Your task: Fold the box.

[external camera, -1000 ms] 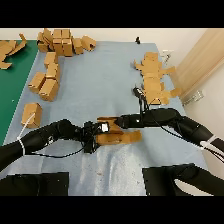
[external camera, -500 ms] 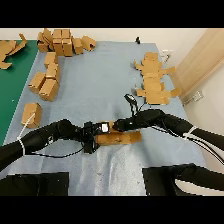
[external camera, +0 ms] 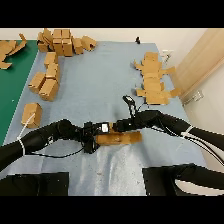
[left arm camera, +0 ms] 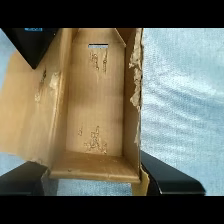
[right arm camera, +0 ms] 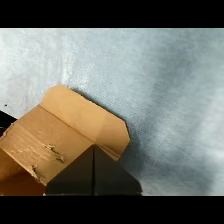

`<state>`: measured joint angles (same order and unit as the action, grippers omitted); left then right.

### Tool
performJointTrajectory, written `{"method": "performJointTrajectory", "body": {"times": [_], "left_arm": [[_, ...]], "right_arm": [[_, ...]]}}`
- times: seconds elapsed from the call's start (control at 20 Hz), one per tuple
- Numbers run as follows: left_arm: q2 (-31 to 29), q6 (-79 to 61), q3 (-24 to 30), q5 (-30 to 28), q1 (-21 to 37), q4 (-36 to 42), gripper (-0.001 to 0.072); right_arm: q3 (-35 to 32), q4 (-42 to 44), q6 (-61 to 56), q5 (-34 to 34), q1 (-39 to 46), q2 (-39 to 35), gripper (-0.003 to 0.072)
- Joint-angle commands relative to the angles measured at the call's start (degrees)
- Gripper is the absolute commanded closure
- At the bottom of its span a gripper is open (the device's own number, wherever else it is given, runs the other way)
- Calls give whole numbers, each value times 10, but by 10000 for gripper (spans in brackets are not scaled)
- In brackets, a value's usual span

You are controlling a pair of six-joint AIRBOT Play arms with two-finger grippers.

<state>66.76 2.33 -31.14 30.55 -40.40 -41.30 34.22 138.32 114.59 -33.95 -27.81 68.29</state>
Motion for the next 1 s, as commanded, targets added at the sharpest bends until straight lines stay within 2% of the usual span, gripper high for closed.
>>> {"method": "performJointTrajectory", "body": {"times": [0.0,0.2,0.35,0.45,0.6,0.65,0.8,0.95], "left_arm": [[0,0,0,-1,0,2,228],[0,1,0,0,0,2,228],[0,1,0,1,0,2,228],[0,0,0,0,0,2,228],[0,0,0,0,0,2,228],[0,0,0,0,0,2,228],[0,0,0,0,0,2,228],[0,1,0,0,0,2,228]], "right_arm": [[15,-55,5,0,12,-33,685],[30,-159,-11,-50,30,-137,684],[29,-290,-96,-132,29,-207,684],[20,-292,-45,-189,23,-243,678],[-18,-289,37,-240,-10,-247,189],[-37,-289,76,-238,-22,-241,138],[-60,-307,201,-200,-44,-199,137],[-59,-317,259,-129,-48,-164,137]]}}
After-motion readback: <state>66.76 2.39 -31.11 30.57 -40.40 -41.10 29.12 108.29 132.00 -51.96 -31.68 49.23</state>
